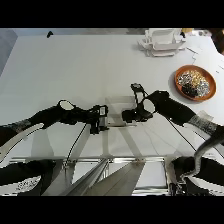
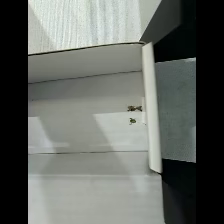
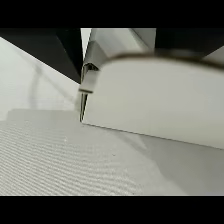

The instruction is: Fold the box and place the chain.

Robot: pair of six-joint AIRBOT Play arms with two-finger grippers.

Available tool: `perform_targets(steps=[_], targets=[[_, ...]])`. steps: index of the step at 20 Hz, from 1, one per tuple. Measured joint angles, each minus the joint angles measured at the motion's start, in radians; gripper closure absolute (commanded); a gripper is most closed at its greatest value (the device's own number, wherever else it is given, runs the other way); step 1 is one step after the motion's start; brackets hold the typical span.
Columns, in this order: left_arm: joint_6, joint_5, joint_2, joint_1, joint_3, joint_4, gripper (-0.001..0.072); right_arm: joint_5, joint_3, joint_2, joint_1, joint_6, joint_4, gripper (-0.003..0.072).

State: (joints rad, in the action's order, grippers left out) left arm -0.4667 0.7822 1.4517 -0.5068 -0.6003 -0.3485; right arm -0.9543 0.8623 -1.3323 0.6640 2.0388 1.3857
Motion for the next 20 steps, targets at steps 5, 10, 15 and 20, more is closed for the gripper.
perform_targets(steps=[5,10,15,20], targets=[[0.000,0.000,0.000,0.000,0.000,0.000,0.0438,-0.004,0.001,-0.024,0.026,0.032,0.026,0.0381],[0.000,0.000,0.000,0.000,0.000,0.000,0.0438,-0.020,0.001,-0.031,0.042,0.072,0.074,0.0567],[0.003,0.000,0.000,0.000,0.000,0.000,0.0438,-0.029,0.002,-0.031,0.045,0.087,0.094,0.0659],[-0.001,0.000,0.000,0.000,0.000,0.000,0.0438,-0.027,0.002,-0.032,0.047,0.085,0.104,0.0408]])
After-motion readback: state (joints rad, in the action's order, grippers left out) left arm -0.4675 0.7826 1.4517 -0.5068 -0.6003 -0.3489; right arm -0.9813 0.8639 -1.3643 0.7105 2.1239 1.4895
